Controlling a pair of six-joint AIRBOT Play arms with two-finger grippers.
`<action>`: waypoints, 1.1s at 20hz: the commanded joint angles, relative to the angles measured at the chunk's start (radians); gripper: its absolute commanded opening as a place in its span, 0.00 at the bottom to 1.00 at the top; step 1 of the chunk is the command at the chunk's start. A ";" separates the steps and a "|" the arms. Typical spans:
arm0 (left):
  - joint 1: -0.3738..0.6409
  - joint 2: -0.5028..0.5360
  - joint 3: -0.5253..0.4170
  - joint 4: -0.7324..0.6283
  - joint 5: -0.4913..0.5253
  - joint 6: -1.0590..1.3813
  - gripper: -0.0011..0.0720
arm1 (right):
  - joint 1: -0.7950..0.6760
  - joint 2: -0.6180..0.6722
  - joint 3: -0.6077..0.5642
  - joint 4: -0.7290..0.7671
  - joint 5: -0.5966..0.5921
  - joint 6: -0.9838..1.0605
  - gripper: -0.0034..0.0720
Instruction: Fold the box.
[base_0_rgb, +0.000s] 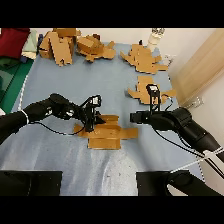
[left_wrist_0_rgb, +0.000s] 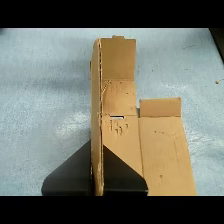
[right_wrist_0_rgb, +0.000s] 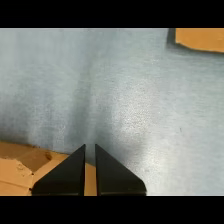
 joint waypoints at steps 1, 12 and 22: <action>0.000 -0.001 0.000 0.003 0.006 0.000 0.03 | 0.040 0.000 0.000 0.000 -0.042 -0.070 0.18; 0.000 -0.001 -0.001 0.004 0.005 0.000 0.03 | 0.803 0.089 -0.060 -0.333 -0.321 0.246 0.05; 0.000 0.000 0.000 0.004 0.005 0.000 0.03 | 1.073 0.005 -0.153 -0.601 -0.182 0.342 0.60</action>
